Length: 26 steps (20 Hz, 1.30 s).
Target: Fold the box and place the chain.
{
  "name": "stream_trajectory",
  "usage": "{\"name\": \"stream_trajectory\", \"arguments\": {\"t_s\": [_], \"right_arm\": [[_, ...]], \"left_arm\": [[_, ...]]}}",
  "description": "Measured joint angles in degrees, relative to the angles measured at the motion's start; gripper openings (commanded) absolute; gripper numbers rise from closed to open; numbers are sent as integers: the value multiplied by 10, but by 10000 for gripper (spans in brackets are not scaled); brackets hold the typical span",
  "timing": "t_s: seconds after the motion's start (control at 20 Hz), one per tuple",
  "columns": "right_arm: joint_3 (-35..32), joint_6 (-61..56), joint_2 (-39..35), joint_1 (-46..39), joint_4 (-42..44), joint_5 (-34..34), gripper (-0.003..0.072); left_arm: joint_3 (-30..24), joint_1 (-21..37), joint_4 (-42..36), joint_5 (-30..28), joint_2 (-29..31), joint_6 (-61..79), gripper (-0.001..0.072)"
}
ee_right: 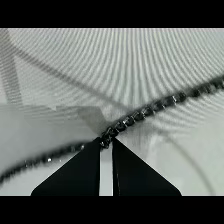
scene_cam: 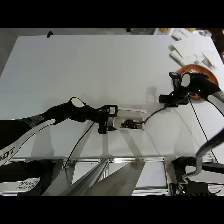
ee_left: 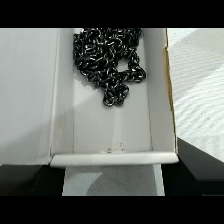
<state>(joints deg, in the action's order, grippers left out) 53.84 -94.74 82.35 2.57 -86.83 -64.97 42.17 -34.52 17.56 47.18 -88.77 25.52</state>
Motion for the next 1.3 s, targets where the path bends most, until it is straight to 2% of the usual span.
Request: {"name": "stream_trajectory", "arguments": {"t_s": [0.1,0.35,0.75,1.0,1.3], "right_arm": [[1,10,-36,2,1,5,16],[1,31,-173,43,3,-40,16],[1,-13,-359,214,57,-83,16],[1,-74,-399,347,73,-50,16],[1,-128,-393,464,57,30,17]], "left_arm": [[0,0,0,0,0,0,141],[0,0,0,0,0,0,141],[0,0,0,0,0,0,141],[0,0,0,0,0,0,141],[0,0,0,0,0,0,141]]}}
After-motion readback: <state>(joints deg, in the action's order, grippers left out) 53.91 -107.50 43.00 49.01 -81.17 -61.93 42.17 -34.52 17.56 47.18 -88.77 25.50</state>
